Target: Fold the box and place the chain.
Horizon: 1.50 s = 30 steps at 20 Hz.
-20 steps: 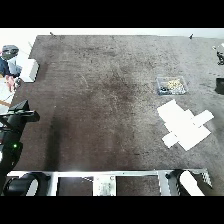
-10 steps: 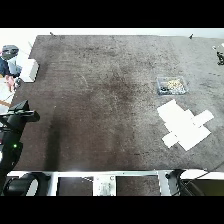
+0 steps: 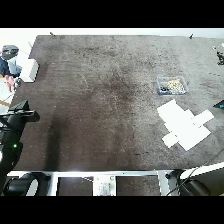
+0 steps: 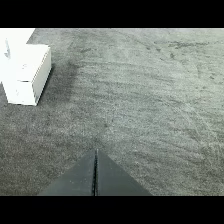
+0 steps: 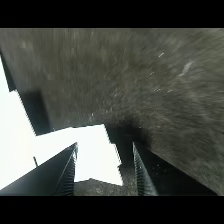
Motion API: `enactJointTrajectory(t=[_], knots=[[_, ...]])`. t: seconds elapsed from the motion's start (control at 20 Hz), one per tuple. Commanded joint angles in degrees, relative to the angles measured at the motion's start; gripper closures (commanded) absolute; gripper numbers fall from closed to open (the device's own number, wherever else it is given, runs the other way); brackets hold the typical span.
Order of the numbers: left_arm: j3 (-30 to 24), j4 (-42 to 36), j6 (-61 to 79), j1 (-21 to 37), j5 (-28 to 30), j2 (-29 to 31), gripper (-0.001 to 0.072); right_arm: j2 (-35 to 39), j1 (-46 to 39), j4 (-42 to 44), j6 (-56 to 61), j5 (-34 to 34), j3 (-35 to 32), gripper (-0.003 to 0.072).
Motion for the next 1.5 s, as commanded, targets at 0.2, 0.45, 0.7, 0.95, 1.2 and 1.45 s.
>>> enactJointTrajectory(t=[0.2,0.45,0.7,0.95,1.2,1.45], knots=[[0.0,0.0,0.0,0.0,0.0,0.0,0.0697,-5.0,3.2,-6.4,-7.3,8.5,1.0,0.0298],[0.0,0.0,0.0,0.0,0.0,0.0,0.0697,-5.7,3.3,-6.5,-7.2,13.4,0.5,0.036],[0.0,0.0,0.0,0.0,0.0,0.0,0.0697,-5.7,4.8,-7.7,-5.0,13.5,-2.7,0.0397],[0.0,0.0,0.0,0.0,0.0,0.0,0.0697,-5.2,6.2,-6.2,-3.4,13.6,-3.0,0.0658],[0.0,0.0,0.0,0.0,0.0,0.0,0.0697,0.2,6.1,4.0,-2.9,13.6,-9.2,0.0672],[0.0,0.0,0.0,0.0,0.0,0.0,0.0697,9.2,8.5,19.7,-5.2,13.3,-28.3,0.0674]])
